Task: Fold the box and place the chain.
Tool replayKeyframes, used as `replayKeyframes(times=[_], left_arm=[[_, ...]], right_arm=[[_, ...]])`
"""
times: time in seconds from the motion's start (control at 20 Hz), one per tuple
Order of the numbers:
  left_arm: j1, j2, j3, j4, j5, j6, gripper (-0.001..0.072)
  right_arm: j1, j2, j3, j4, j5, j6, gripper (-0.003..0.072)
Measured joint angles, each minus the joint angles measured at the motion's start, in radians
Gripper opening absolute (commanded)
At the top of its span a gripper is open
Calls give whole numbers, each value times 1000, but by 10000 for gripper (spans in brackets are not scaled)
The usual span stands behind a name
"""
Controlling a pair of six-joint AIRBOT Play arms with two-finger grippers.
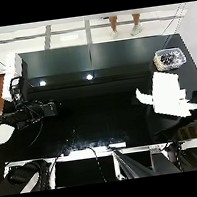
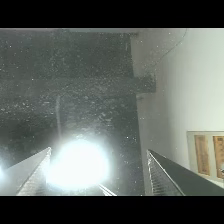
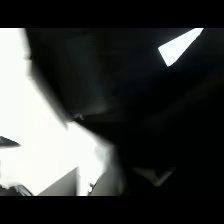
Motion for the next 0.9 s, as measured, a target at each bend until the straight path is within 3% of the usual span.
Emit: replayKeyframes(times=[0.35,0.45,0.55,0.6,0.7,0.75,0.9], left_arm=[[0,0,0,0,0,0,709],[0,0,0,0,0,0,709],[0,0,0,0,0,0,709],[0,0,0,0,0,0,709],[0,0,0,0,0,0,709],[0,0,0,0,0,0,709],[0,0,0,0,0,0,709]], right_arm=[[1,1,1,13,52,-10,302],[1,5,1,16,57,-12,226],[1,12,1,16,56,-14,224],[1,16,1,14,54,-14,153],[1,22,1,8,49,-14,117],[1,25,1,7,46,-14,25],[1,35,2,-1,45,-20,24]])
